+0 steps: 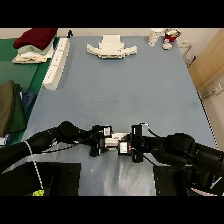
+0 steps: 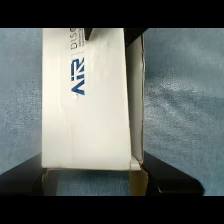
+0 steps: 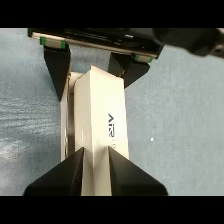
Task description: Fold the box.
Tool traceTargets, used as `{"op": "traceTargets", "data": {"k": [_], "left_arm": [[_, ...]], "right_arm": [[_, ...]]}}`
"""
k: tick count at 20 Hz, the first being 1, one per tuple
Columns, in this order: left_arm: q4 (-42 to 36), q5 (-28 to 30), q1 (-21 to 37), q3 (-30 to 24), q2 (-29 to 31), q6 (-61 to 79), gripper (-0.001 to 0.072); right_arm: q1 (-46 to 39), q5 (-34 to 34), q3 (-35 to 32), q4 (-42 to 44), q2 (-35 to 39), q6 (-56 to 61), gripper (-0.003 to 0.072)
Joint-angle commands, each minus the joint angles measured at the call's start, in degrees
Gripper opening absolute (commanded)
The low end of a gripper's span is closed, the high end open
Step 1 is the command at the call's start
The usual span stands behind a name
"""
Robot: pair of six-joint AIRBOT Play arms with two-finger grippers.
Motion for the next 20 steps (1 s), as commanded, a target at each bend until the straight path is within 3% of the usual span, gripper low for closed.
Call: {"op": "traceTargets", "data": {"k": [1,2,3,7,10,13,14,15,16,18,20], "left_arm": [[0.0,0.1,0.0,0.0,0.0,0.0,0.0444],[0.0,0.1,0.0,0.0,0.0,0.0,0.0444],[0.0,0.1,0.0,0.0,0.0,0.0,0.0444],[0.0,0.1,0.0,0.0,0.0,0.0,0.0444],[0.0,0.1,0.0,0.0,0.0,0.0,0.0444],[0.0,0.1,0.0,0.0,0.0,0.0,0.0444],[0.0,0.1,0.0,0.0,0.0,0.0,0.0444],[0.0,0.1,0.0,0.0,0.0,0.0,0.0443],[0.0,0.1,0.0,0.0,0.0,0.0,0.0443],[0.0,0.1,0.0,0.0,0.0,0.0,0.0444],[0.0,0.1,0.0,0.0,0.0,0.0,0.0444]], "right_arm": [[0.7,-0.7,0.0,1.2,-0.2,0.0,0.0257],[0.7,-0.6,0.0,1.6,-0.2,0.0,0.0378],[0.7,-0.6,0.0,1.8,-0.2,0.0,0.0417],[0.7,-0.5,0.0,1.9,0.7,0.0,0.0422],[0.6,-0.4,0.0,3.1,3.5,0.2,0.0484],[0.5,1.3,-0.1,7.1,6.2,8.9,0.0480],[0.5,3.8,-0.7,8.5,6.4,13.9,0.0387],[0.5,8.3,-2.1,10.4,6.6,18.6,0.0153],[0.6,14.8,-4.5,13.0,6.6,23.3,0.0000],[1.3,25.9,-9.0,15.8,6.2,29.4,0.0000],[2.1,29.3,-11.4,15.8,5.7,31.7,0.0002]]}}
